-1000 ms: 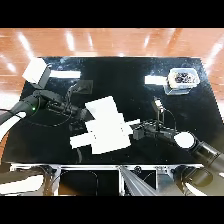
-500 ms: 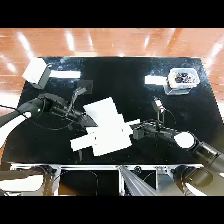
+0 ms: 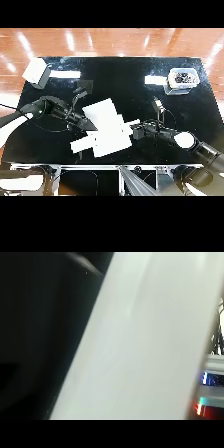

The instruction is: Fold the box and place the chain.

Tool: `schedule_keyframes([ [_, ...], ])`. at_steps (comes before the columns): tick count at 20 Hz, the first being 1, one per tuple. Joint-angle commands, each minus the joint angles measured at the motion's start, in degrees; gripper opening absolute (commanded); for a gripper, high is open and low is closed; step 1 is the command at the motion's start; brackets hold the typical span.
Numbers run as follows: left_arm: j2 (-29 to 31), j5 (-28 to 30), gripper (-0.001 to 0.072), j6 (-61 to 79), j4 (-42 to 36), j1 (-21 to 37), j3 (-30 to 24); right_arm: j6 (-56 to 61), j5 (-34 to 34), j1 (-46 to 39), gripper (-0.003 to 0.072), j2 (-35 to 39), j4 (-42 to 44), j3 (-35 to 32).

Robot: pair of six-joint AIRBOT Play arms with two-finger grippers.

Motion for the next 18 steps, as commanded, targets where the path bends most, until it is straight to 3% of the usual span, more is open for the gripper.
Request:
schedule_keyframes([
  [1,-1.4,0.7,0.0494,-0.1,1.1,0.0,0.0,0.3,0.0,0.0,0.0031,0.0,0.0,0.0],
  [2,-1.7,1.2,0.0453,-0.1,1.1,0.0,0.0,0.3,0.0,0.0,0.0030,0.0,0.0,0.0],
  [3,-2.0,1.1,0.0361,0.0,1.5,0.0,0.0,0.3,0.0,0.0,0.0030,0.0,0.0,0.0],
  [5,-2.1,1.0,0.0095,0.4,1.9,0.0,0.0,0.3,0.0,0.0,0.0031,0.0,0.0,0.0],
  [6,-2.1,1.0,0.0021,0.7,1.9,0.0,0.1,0.3,0.0,0.0,0.0031,0.0,0.0,0.0],
  [10,-2.1,1.1,0.0019,1.1,1.9,0.0,1.6,0.6,1.1,0.0,0.0062,0.0,0.0,0.0],
  [11,-2.1,1.3,0.0019,1.1,1.9,0.0,2.2,1.4,1.5,0.0,0.0454,0.0,0.0,0.0],
  [12,-2.0,1.6,0.0019,1.1,1.9,0.0,2.8,2.4,1.7,-0.1,0.0714,0.0,-0.2,0.0],
  [15,-2.0,1.8,0.0018,1.1,1.9,0.0,5.5,2.9,5.9,-4.4,0.0719,0.1,-3.5,0.4],
  [18,-2.0,1.9,0.0018,2.9,1.9,0.0,9.1,2.9,18.1,-13.7,0.0720,0.1,-9.7,2.6],
])
